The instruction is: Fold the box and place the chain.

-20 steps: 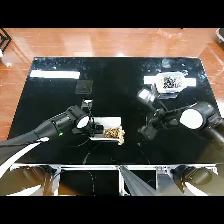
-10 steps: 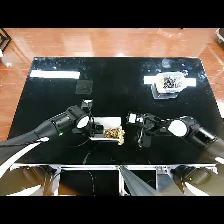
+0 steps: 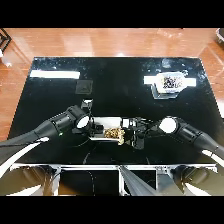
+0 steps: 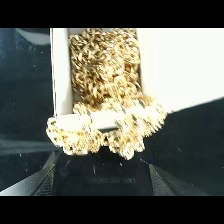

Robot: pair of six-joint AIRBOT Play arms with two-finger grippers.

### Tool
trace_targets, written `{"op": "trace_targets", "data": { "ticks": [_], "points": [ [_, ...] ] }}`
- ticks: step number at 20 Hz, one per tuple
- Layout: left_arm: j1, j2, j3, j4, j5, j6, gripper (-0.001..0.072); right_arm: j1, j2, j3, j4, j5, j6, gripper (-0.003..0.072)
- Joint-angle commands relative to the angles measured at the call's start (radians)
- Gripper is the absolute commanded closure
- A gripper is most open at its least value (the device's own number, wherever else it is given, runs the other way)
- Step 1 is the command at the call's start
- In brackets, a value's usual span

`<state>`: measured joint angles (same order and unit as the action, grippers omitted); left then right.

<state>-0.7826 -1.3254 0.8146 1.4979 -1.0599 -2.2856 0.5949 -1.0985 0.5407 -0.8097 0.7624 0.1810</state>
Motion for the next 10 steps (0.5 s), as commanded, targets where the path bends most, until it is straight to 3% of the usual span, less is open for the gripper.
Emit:
{"op": "trace_targets", "data": {
  "ticks": [1, 10],
  "points": [
    [0.000, 0.000, 0.001, 0.000, 0.001, 0.000, 0.0680, 0.002, -0.041, 0.000, 0.096, -0.024, -0.083, -0.0024],
    [0.000, 0.000, 0.001, 0.000, 0.001, 0.000, 0.0680, 0.002, -0.108, 0.000, 0.103, -0.079, -0.088, -0.0023]
  ]
}}
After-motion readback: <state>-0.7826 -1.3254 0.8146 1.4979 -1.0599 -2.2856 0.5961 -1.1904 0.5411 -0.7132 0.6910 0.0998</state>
